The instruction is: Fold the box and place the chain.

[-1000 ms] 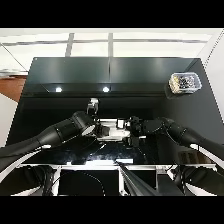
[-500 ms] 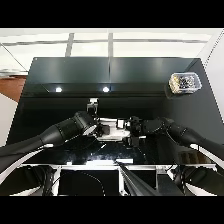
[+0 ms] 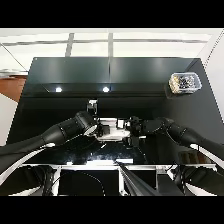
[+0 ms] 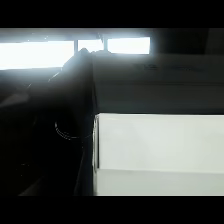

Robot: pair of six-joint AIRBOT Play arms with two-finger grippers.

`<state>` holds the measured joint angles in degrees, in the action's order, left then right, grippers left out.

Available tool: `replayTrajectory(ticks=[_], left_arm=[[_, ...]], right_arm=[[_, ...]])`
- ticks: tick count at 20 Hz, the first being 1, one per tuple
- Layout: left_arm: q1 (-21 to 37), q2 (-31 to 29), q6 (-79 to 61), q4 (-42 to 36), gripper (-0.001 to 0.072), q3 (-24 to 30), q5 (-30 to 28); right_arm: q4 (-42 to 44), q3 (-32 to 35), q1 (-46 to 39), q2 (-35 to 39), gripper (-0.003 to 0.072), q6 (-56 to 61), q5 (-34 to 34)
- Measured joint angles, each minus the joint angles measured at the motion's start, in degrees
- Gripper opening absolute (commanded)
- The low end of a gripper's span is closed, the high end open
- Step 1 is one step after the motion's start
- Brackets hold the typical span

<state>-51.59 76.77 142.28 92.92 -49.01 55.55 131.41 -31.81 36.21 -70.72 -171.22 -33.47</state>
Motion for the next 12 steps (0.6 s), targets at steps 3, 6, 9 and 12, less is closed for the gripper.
replayTrajectory(ticks=[3, 6, 9, 12], left_arm=[[0.0, 0.2, 0.0, -0.2, 0.0220, 0.0, 0.1], [0.0, 0.2, 0.0, -0.4, 0.0163, 0.0, 0.1], [0.0, 0.2, 0.0, -0.5, 0.0141, 0.0, 0.1], [0.0, 0.2, 0.0, -0.9, 0.0033, 0.0, 0.3]], right_arm=[[0.0, 0.0, 0.0, 0.0, 0.0470, 0.0, 0.0], [0.0, 0.0, 0.0, 0.0, 0.0470, 0.0, 0.0], [0.0, 0.0, 0.0, 0.0, 0.0471, 0.0, 0.0], [0.0, 0.0, 0.0, 0.0, 0.0470, 0.0, 0.0]])
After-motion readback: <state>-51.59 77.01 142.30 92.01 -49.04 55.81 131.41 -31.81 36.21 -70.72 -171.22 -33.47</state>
